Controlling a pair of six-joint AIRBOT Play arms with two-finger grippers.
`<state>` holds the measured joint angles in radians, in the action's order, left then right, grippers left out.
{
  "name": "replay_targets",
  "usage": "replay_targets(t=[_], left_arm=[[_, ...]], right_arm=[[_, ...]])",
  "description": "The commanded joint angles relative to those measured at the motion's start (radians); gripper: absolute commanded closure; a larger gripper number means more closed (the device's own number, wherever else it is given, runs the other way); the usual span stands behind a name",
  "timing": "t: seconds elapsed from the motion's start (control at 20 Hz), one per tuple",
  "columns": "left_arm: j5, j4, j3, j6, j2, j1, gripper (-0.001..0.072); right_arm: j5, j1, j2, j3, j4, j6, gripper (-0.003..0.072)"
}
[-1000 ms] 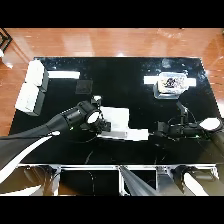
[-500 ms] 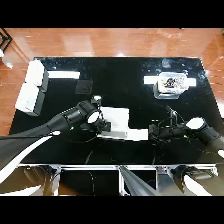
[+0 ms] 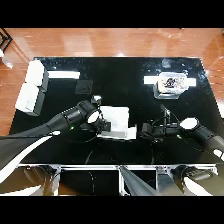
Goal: Fold the box and place the chain.
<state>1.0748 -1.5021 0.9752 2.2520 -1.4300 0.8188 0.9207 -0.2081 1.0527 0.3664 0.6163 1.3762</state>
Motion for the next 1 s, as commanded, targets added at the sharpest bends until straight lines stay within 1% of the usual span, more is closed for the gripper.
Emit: replay_targets(t=[0.0, 0.15, 0.35, 0.5, 0.75, 0.8, 0.85, 0.95], left_arm=[[0.003, 0.0, 0.0, -0.001, -0.001, 0.001, 0.0687], [0.003, 0.0, 0.0, -0.001, -0.001, 0.002, 0.0687], [0.003, 0.0, 0.0, -0.001, -0.001, 0.002, 0.0687], [0.01, 0.0, 0.0, -0.001, -0.001, 0.002, 0.0687], [0.01, 0.0, 0.0, -0.001, -0.001, 0.002, 0.0687], [0.01, 0.0, 0.0, -0.001, -0.001, 0.002, 0.0687], [0.011, 0.0, 0.0, -0.001, -0.001, 0.002, 0.0687], [0.011, 0.0, 0.0, -0.001, -0.001, 0.002, 0.0687]], right_arm=[[0.091, -0.007, 0.002, 0.032, -0.007, -0.034, 0.008], [0.139, -0.01, 0.002, 0.076, -0.013, -0.034, 0.0086], [0.128, -0.046, 0.002, 0.108, -0.041, -0.033, 0.0086], [0.084, -0.093, 0.002, 0.115, -0.081, -0.022, 0.0087], [-0.026, -0.196, 0.002, 0.12, -0.081, 0.042, 0.0088], [-0.042, -0.217, 0.002, 0.122, -0.08, 0.05, 0.0102], [-0.055, -0.235, 0.002, 0.122, -0.08, 0.06, 0.0165], [-0.085, -0.262, 0.002, 0.122, -0.073, 0.086, 0.0165]])
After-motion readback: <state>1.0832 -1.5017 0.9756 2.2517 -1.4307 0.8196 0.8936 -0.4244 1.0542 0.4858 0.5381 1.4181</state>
